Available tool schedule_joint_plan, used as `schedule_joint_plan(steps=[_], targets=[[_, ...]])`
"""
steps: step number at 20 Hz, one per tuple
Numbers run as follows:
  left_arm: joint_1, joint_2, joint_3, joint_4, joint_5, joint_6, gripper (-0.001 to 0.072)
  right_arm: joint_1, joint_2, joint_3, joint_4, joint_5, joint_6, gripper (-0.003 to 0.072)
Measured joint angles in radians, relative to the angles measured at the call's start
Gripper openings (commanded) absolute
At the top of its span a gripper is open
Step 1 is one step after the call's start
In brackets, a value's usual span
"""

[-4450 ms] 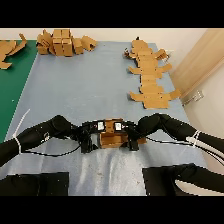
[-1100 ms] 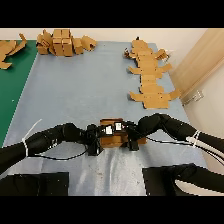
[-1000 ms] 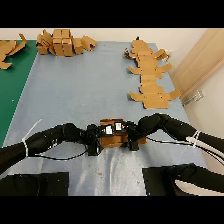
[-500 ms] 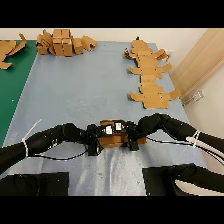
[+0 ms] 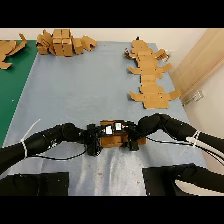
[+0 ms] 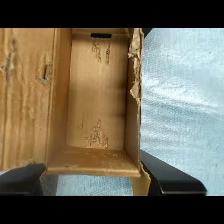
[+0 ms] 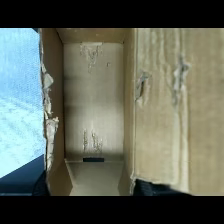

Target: Fold the box.

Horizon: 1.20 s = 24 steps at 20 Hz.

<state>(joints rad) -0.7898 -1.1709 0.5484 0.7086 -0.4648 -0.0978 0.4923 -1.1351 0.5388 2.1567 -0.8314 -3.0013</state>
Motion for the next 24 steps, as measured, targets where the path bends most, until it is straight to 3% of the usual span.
schedule_joint_plan(steps=[24], targets=[[0.000, 0.007, 0.000, -0.002, -0.016, 0.000, 0.0562, 0.000, 0.000, 0.000, 0.001, 0.000, -0.001, 0.0534]])
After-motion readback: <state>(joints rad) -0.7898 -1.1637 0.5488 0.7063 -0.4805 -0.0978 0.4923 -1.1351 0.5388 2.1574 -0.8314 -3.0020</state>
